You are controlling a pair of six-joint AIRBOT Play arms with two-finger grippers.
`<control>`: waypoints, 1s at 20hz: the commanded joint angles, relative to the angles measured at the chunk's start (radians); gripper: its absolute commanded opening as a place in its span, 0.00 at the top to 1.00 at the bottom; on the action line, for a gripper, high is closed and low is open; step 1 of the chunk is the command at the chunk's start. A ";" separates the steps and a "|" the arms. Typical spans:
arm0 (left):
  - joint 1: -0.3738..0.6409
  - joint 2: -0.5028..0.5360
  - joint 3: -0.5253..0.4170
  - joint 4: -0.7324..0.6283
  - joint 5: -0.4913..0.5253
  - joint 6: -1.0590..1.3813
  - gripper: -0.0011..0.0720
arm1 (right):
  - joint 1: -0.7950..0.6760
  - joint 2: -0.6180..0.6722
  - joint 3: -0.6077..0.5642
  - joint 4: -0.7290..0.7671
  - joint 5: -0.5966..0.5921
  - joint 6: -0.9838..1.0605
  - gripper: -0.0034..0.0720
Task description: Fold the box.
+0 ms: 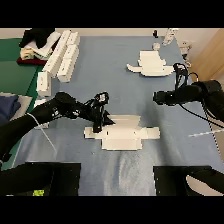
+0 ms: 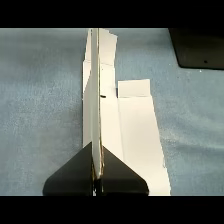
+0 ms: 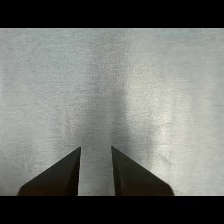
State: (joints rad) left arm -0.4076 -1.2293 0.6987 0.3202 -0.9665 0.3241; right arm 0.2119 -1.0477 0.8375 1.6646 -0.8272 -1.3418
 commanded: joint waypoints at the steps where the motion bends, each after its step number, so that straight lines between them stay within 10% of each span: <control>1: 0.009 -0.037 0.004 -0.004 -0.003 -0.007 0.97 | 0.000 0.000 0.000 0.001 -0.001 0.000 0.55; 16: 0.009 -0.042 0.003 0.070 0.006 -0.056 0.97 | 0.000 0.000 0.000 0.014 -0.062 -0.001 0.56; 20: 0.010 -0.042 0.004 0.069 0.007 -0.056 0.97 | 0.002 0.003 0.000 0.103 -0.195 -0.070 0.95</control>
State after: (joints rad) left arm -0.3992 -1.2705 0.7029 0.3828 -0.9661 0.2691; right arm 0.2119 -1.0466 0.8375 1.7042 -0.9287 -1.3586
